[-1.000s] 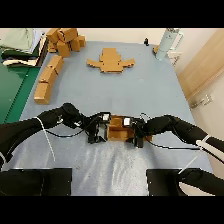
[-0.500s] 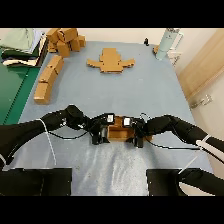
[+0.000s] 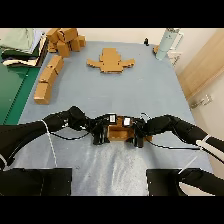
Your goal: Fold the box.
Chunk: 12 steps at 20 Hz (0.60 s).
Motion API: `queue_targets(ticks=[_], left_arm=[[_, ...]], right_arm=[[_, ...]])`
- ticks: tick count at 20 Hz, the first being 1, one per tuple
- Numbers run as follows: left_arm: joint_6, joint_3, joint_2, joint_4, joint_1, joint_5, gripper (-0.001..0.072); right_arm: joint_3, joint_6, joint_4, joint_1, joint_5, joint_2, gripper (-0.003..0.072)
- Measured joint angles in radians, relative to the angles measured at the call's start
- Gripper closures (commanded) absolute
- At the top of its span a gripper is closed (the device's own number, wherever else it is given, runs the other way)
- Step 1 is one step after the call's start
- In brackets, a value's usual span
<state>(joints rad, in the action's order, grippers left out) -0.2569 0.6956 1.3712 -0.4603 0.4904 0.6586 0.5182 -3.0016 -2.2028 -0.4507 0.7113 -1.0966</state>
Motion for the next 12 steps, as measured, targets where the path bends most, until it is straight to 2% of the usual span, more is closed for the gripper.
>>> queue_targets(ticks=[9,11,12], left_arm=[[0.037,0.002,0.0,-0.029,0.011,-0.007,0.0017],[0.048,0.005,0.003,-0.029,0.016,-0.016,0.0121],[0.054,0.007,0.005,-0.029,0.018,-0.021,0.0121]], right_arm=[[0.0,0.0,0.0,0.0,0.001,0.0,0.0126],[0.0,0.0,0.0,0.0,0.001,0.0,0.0126],[0.0,0.0,0.0,0.0,0.001,0.0,0.0126]])
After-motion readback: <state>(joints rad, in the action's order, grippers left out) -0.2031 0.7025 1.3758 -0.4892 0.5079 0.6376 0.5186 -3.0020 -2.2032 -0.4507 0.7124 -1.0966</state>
